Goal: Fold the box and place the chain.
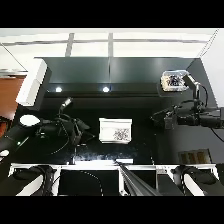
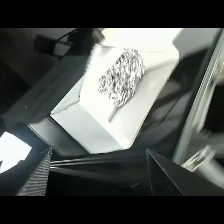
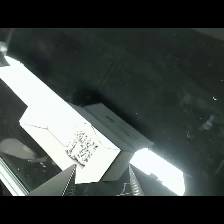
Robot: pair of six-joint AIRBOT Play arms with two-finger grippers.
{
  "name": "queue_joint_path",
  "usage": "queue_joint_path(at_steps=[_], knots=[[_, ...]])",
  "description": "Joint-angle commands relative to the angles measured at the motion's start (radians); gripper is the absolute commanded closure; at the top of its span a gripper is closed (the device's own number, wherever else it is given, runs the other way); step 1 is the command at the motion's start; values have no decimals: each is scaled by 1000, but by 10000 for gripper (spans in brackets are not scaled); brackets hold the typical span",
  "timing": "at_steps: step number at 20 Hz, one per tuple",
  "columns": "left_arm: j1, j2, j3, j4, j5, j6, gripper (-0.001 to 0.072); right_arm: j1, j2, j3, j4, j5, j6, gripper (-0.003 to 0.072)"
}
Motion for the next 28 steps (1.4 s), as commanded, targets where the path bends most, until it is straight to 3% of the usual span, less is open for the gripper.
queue_joint_path(at_steps=[1,4,9,14,28], knots=[[-34,-90,10,75,9,402,-2,0,0,1,-1,-2,11,292],[-90,-115,44,171,80,476,-4,0,0,1,-1,-2,11,304],[-218,-136,53,101,281,546,-2,0,0,0,-1,-2,16,309],[-283,-142,55,103,282,545,-2,0,0,0,-1,-2,15,309],[-286,-145,58,64,265,531,-1,0,0,-2,-6,2,15,309]])
